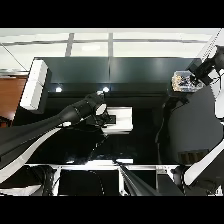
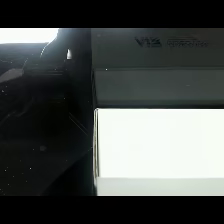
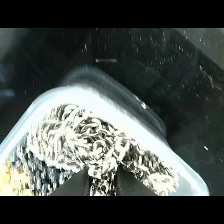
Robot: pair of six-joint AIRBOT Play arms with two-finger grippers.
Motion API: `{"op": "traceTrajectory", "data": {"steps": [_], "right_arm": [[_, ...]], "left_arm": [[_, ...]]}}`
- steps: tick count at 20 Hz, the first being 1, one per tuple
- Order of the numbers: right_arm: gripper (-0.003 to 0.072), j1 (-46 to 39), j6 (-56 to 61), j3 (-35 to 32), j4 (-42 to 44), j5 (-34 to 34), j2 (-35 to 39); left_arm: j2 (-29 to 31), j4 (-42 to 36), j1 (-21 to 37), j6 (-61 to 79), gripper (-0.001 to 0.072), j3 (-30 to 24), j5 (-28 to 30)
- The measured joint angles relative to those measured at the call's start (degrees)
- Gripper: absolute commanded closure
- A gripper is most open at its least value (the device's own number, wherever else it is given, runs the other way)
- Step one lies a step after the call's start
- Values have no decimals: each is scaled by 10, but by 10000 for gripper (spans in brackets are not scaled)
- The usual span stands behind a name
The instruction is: Fold the box and place the chain.
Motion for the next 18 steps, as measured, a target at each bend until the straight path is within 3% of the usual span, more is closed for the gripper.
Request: {"op": "traceTrajectory", "data": {"steps": [4, 13, 18], "right_arm": [[675, -3, -95, 0, 3, -7, 62], [679, -6, -281, 0, 54, 1, 281], [679, -15, -317, -2, 86, -8, 326]], "left_arm": [[0, 0, 0, 0, 681, 0, 0], [0, 0, 0, 0, 681, 0, 0], [0, 0, 0, 0, 681, 0, 0]]}}
